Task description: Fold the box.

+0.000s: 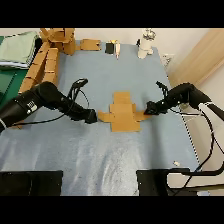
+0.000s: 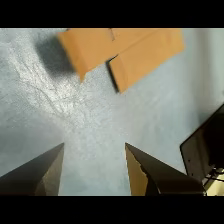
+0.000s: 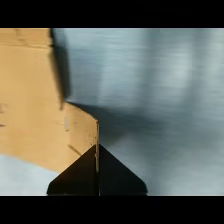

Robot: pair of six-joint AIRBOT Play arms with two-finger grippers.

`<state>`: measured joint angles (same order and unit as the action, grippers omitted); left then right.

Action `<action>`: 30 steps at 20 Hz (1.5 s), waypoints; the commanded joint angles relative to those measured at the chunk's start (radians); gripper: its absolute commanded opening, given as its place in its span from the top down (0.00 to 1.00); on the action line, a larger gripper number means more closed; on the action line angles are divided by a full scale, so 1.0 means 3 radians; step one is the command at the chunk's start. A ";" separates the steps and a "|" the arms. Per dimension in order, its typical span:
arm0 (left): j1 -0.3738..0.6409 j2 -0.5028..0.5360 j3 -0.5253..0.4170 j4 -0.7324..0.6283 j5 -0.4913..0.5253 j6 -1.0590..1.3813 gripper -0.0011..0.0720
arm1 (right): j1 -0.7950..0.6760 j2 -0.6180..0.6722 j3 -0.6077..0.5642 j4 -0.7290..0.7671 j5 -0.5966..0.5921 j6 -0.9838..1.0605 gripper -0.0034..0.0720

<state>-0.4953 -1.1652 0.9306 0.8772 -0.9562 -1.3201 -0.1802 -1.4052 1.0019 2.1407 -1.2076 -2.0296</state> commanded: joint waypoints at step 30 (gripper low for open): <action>0.1120 -0.1239 -0.0563 -0.2193 -0.1102 0.2300 0.41 | 0.1792 0.2148 -0.2279 0.0645 0.1495 -0.0273 0.95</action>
<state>-0.1539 -1.4982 0.7624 0.3008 -1.2533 -0.7292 0.3565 -0.7616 0.3187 2.3402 -0.7620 -2.1227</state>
